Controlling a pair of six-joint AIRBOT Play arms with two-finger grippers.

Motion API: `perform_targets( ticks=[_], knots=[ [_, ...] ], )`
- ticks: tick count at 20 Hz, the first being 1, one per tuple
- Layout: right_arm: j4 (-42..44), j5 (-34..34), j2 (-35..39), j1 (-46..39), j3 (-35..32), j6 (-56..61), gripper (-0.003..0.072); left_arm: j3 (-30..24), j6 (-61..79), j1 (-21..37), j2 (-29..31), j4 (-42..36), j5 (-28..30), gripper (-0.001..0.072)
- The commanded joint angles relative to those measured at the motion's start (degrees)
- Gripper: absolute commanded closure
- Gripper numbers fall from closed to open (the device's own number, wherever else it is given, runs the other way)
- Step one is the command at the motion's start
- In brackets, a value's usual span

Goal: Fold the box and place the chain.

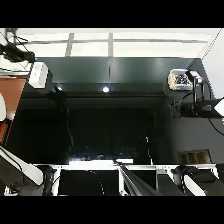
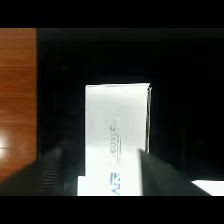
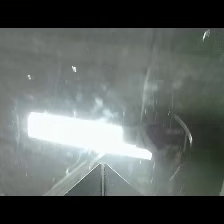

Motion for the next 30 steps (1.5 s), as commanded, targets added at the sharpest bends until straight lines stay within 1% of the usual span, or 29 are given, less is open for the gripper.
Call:
perform_targets(
  ticks=[1,2,3,4,5,6,7,8,9,10,11,12,13,14,15,16,17,20,30],
  knots=[
    [0.15,-1.92,0.02,0.02,5.27,-2.89,0.0668,0.04,-11.06,-0.57,7.21,-0.66,-13.09,0.0681],
    [1.16,-0.83,0.04,0.02,7.48,-2.84,0.0669,-1.66,-10.47,-1.20,9.35,-0.61,-19.08,0.0681],
    [1.84,0.17,0.04,0.02,9.33,-3.04,0.0669,-4.66,-10.27,-1.92,12.04,0.00,-23.19,0.0682],
    [1.77,0.31,0.04,0.02,10.43,-3.13,0.0669,-9.18,-10.38,-2.95,16.02,-0.46,-23.67,0.0682],
    [1.33,-0.11,0.04,-0.02,10.45,-3.58,0.0669,-14.58,-11.41,-4.37,20.83,-0.98,-20.59,0.0682],
    [1.05,-0.04,0.02,0.02,10.03,-5.11,0.0669,-21.73,-12.17,-6.34,27.04,-2.43,-14.53,0.0682],
    [1.62,0.70,0.04,0.11,9.25,-6.99,0.0669,-30.03,-12.15,-8.70,33.97,-4.83,-7.78,0.0681],
    [1.60,1.22,0.04,0.70,8.20,-7.78,0.0669,-38.29,-12.00,-11.23,40.54,-7.10,-2.99,0.0681],
    [1.57,0.61,0.04,1.49,6.67,-8.28,0.0670,-47.54,-11.98,-14.47,47.58,-8.04,-0.15,0.0681],
    [1.27,-1.66,0.04,2.16,4.79,-8.83,0.0670,-55.93,-11.91,-17.53,53.90,-7.41,1.33,0.0681],
    [0.76,-6.08,0.04,2.36,2.32,-9.09,0.0670,-64.70,-12.04,-20.37,60.35,-6.51,3.82,0.0681],
    [-0.39,-11.54,0.04,2.19,-0.24,-9.07,0.0669,-72.15,-12.04,-22.21,65.85,-6.54,6.82,0.0681],
    [-3.69,-16.57,0.02,2.03,-2.62,-9.09,0.0669,-79.08,-12.26,-23.41,71.17,-6.62,9.81,0.0681],
    [-8.04,-18.56,0.02,2.03,-3.98,-9.09,0.0669,-83.91,-13.75,-23.61,75.28,-6.64,11.13,0.0681],
    [-10.78,-17.84,0.02,2.03,-4.33,-8.90,0.0669,-87.45,-17.90,-23.06,78.75,-5.46,10.97,0.0681],
    [-10.73,-16.90,0.02,2.05,-4.33,-8.92,0.0669,-89.42,-22.32,-22.23,81.13,-3.39,10.27,0.0680],
    [-10.64,-16.55,0.02,2.05,-4.33,-8.94,0.0669,-90.44,-23.43,-21.35,83.10,-2.19,9.86,0.0680],
    [-10.64,-16.59,0.02,2.05,-4.33,-8.94,0.0669,-90.66,-23.41,-20.06,85.90,-0.28,10.69,0.0678],
    [-10.64,-16.59,0.02,2.05,-4.31,-8.94,0.0669,-90.66,-23.45,-19.96,85.96,-0.90,10.75,0.0678]
  ],
)
